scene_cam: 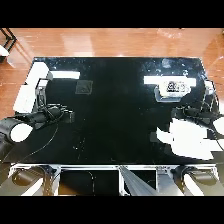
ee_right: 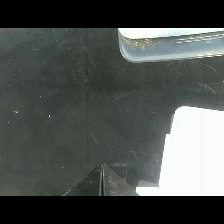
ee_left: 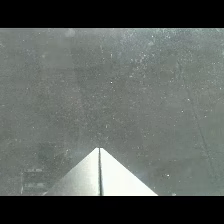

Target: Fold the box and place the chain.

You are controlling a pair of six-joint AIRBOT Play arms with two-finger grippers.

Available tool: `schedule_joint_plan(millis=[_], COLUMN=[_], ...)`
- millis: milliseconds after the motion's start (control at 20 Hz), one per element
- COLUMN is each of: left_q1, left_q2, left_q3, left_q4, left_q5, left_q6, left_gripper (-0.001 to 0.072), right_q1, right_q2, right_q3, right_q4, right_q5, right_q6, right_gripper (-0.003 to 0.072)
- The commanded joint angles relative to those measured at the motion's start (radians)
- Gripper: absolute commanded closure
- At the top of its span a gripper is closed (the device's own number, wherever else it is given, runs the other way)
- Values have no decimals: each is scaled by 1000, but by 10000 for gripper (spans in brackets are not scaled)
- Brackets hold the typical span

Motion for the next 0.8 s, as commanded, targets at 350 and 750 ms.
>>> schedule_joint_plan(millis=[350, 750], left_q1=[0, -1], left_q2=[-1, -2], left_q3=[0, -2], left_q4=[0, -8], left_q5=[0, 113], left_q6=[0, 0], left_gripper=[691, 691], right_q1=[1, 1], right_q2=[1, 1], right_q3=[0, 0], right_q4=[0, 3], right_q5=[0, 0], right_q6=[0, 0], right_gripper=[669, 669])
